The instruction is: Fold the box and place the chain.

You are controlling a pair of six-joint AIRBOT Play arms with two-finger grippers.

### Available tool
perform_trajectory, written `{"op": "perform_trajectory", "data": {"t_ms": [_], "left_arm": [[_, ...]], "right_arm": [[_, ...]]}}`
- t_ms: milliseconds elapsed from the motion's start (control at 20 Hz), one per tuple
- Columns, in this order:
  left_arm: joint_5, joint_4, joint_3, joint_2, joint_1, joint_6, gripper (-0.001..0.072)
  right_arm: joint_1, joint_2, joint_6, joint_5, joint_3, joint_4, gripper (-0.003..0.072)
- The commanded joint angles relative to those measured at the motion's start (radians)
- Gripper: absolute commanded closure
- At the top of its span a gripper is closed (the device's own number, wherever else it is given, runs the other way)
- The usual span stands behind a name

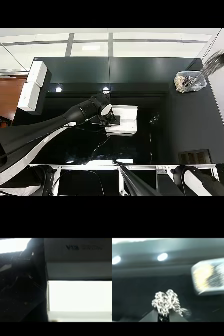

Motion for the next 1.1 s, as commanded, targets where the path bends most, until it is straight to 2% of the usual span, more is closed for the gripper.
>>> {"op": "perform_trajectory", "data": {"t_ms": [0, 100, 200, 300, 500, 650, 800, 1050], "left_arm": [[-0.002, 0.0, 0.0, 0.0, 0.001, 0.0, 0.0682], [-0.002, 0.0, 0.0, 0.0, 0.001, 0.0, 0.0682], [0.0, 0.0, 0.0, 0.0, 0.001, 0.0, 0.0682], [0.0, 0.0, 0.0, 0.0, 0.001, 0.0, 0.0682], [-0.001, 0.0, 0.0, 0.0, 0.001, 0.0, 0.0682], [-0.001, 0.0, 0.0, 0.0, 0.001, 0.0, 0.0682], [-0.001, 0.0, 0.0, 0.0, 0.001, 0.0, 0.0682], [-0.001, 0.0, 0.0, 0.0, 0.001, 0.0, 0.0682]], "right_arm": [[0.053, 0.187, -0.022, 0.086, -0.253, 0.195, 0.0671], [0.105, 0.212, -0.022, 0.115, -0.332, 0.261, 0.0672], [0.18, 0.212, -0.021, 0.087, -0.385, 0.332, 0.0671], [0.257, 0.211, 0.002, 0.022, -0.413, 0.363, 0.0671], [0.407, 0.195, 0.106, -0.194, -0.441, 0.333, 0.0671], [0.496, 0.142, 0.106, -0.257, -0.442, 0.337, 0.0671], [0.543, 0.086, 0.105, -0.288, -0.442, 0.337, 0.0671], [0.544, 0.078, 0.101, -0.299, -0.44, 0.337, 0.0671]]}}
